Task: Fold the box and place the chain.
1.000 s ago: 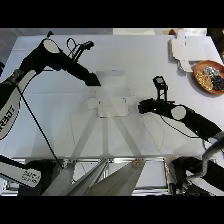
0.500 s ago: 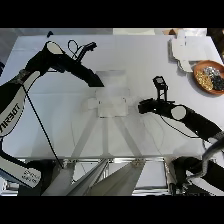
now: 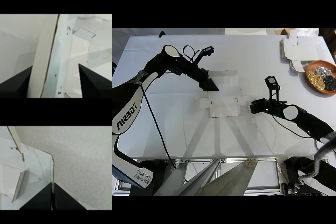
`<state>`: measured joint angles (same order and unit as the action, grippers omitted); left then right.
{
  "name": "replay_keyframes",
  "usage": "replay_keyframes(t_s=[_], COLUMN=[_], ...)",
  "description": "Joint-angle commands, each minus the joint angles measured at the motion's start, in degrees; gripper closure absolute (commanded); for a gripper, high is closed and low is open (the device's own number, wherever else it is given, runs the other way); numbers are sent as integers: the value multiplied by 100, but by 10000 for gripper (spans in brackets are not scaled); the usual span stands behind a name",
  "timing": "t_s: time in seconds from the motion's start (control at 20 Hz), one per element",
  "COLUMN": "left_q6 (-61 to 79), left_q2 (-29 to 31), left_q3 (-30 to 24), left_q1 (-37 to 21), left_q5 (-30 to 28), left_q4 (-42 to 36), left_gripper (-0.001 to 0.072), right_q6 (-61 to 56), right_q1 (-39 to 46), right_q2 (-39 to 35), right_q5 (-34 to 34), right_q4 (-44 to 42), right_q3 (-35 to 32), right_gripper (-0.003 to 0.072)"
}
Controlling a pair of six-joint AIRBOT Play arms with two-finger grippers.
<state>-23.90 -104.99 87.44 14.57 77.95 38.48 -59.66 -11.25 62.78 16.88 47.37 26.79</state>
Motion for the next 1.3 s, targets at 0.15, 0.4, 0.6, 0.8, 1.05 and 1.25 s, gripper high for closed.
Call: replay_keyframes(t_s=[0.15, 0.4, 0.6, 0.8, 1.05, 1.25], left_q6=[763, 763, 741, 741, 833, 1051], left_q2=[-33, -31, -31, -33, -33, -33], left_q3=[-96, -304, -323, -501, -511, -511], left_q1=[-7, -144, -129, -118, -74, -42], left_q5=[-179, -232, -238, -341, -313, -271], left_q4=[11, -262, -293, -293, -400, -417], left_gripper=[154, 155, 154, 155, 374, 677], right_q6=[-2, -4, -2, -2, -2, -4], right_q1=[-4, -4, -7, -7, -7, -7], right_q2=[-4, -4, -4, -4, -4, -4], right_q5=[2, 2, 0, 2, 2, 2], right_q4=[0, -2, -2, -2, -2, 0], right_q3=[0, 0, 0, 0, 0, 0], right_gripper=[669, 669, 669, 669, 669, 669])
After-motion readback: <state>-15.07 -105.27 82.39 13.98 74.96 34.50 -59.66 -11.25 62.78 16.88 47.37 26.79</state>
